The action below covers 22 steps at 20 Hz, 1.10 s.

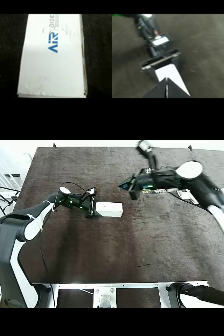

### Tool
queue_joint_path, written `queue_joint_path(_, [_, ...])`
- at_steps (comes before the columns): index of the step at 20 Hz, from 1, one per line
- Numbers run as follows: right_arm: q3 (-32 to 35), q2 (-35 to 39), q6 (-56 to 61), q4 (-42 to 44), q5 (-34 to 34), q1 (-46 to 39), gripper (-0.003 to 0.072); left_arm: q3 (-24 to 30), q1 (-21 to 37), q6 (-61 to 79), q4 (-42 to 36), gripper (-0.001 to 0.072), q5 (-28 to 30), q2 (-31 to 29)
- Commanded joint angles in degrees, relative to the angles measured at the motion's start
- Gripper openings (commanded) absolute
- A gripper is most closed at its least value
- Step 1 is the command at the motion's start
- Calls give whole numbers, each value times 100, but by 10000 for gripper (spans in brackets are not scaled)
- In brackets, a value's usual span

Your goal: Fold the box and place the chain.

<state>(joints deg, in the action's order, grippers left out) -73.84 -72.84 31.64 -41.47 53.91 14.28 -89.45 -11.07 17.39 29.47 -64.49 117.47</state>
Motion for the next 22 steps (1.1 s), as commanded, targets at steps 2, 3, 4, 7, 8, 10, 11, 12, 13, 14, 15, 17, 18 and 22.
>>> queue_joint_path(2, [2076,1996,614,-588,-1478,-227,10,0,7,2,2,352,0,0])
queue_joint_path(3, [2559,2356,702,-592,-1735,-319,10,0,7,0,0,353,-9,0])
queue_joint_path(4, [3029,2693,699,-592,-1891,-455,11,0,7,2,2,353,-24,0])
queue_joint_path(7, [4079,3318,704,-544,-2006,-870,11,0,7,0,0,351,-33,-2])
queue_joint_path(8, [4354,3434,719,-514,-2002,-990,12,-2,7,-70,-7,323,-31,-2])
queue_joint_path(10, [4725,3552,719,-509,-2004,-1180,12,-2,46,-269,-7,19,-138,-37])
queue_joint_path(11, [4817,3552,721,-507,-2002,-1241,11,-4,90,-494,-7,18,-129,-98])
queue_joint_path(12, [4878,3550,719,-509,-2002,-1296,11,-9,149,-695,-13,17,-138,-229])
queue_joint_path(13, [4896,3550,719,-511,-2004,-1318,11,-7,221,-859,-2,16,-131,-385])
queue_joint_path(14, [4894,3550,719,-507,-2006,-1335,11,0,330,-1040,2,14,-103,-603])
queue_joint_path(15, [4894,3550,719,-507,-2006,-1335,12,7,455,-1167,2,15,-87,-822])
queue_joint_path(17, [4896,3547,719,-507,-2004,-1335,11,7,822,-1508,4,14,-44,-1305])
queue_joint_path(18, [4896,3547,721,-507,-2004,-1335,11,9,1067,-1687,4,14,9,-1550])
queue_joint_path(22, [4896,3547,741,-374,-2006,-1333,12,44,2216,-2830,17,14,1080,-2188])
